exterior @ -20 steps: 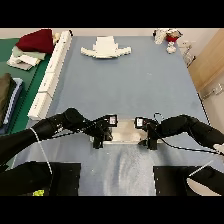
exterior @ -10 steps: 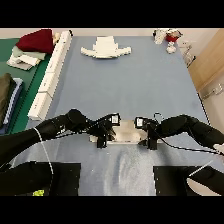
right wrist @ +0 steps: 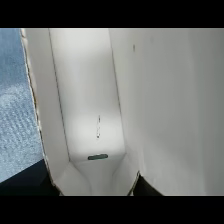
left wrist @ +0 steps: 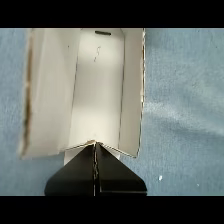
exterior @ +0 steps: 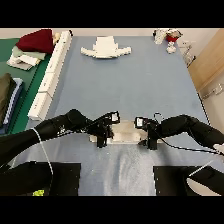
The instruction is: Fold the box.
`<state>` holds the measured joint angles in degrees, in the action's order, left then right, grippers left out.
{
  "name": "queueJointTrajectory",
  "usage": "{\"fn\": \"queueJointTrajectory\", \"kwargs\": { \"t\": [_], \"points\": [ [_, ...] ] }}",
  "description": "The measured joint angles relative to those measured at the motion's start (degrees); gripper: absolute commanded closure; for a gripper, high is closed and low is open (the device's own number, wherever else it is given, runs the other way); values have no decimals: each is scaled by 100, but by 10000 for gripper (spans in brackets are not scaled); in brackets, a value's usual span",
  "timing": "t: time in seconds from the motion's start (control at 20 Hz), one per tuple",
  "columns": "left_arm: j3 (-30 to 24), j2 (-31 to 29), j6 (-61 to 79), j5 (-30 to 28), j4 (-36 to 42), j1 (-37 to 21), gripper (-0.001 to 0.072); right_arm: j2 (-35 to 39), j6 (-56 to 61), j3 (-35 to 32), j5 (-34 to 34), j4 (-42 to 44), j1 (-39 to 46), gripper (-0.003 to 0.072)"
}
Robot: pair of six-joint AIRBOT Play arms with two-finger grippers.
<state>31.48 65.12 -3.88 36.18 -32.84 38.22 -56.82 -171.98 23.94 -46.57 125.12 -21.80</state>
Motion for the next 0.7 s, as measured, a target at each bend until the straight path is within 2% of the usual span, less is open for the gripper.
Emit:
{"fn": "queueJointTrajectory", "kwargs": {
  "t": [0.15, 0.4, 0.55, 0.7],
  "points": [
    [0, -334, -1504, 175, -859, -2, 697, 0, -2, 0, 0, 0, 0, 119],
    [0, -1235, -4260, 752, -1969, -219, 697, 0, -2, 0, 2, 0, 0, 118],
    [0, -1690, -5897, 1198, -2555, -793, 697, 0, -2, 0, 2, 0, 0, 118],
    [-22, -1849, -7042, 1687, -2911, -1569, 697, 0, -2, 0, 2, 0, 0, 118]
  ]
}}
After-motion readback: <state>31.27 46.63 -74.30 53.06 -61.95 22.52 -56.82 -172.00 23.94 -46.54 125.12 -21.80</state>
